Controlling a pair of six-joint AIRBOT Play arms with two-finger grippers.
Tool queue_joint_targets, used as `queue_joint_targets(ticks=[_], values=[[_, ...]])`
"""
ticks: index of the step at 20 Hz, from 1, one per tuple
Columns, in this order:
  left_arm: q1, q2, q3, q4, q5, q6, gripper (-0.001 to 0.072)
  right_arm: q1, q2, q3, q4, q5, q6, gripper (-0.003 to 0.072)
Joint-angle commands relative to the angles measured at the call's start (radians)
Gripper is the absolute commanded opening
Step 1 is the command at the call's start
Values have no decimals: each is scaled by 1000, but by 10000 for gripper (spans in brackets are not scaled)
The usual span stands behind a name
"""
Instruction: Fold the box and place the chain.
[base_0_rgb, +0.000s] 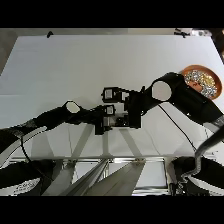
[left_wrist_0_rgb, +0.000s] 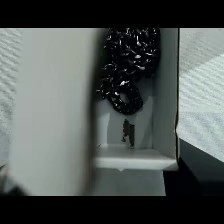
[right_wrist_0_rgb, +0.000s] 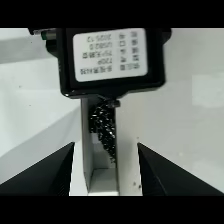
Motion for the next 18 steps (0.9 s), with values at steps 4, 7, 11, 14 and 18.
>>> queue_joint_targets(ticks=[4, 7, 11, 14, 18], values=[[0, 0, 0, 0, 0, 0, 372, -19, 37, 19, 4, -65, -10, 431], [0, 0, 0, 0, 0, 0, 372, -94, 26, 42, 25, -100, -37, 405], [0, 0, 0, 0, 0, 0, 372, -140, -75, 42, 29, 16, -85, 405], [0, 0, 0, 0, 0, 0, 372, -115, -132, 42, 82, 86, -125, 403], [0, 0, 0, 0, 0, 0, 372, -80, -136, 39, 79, 87, -157, 400]])
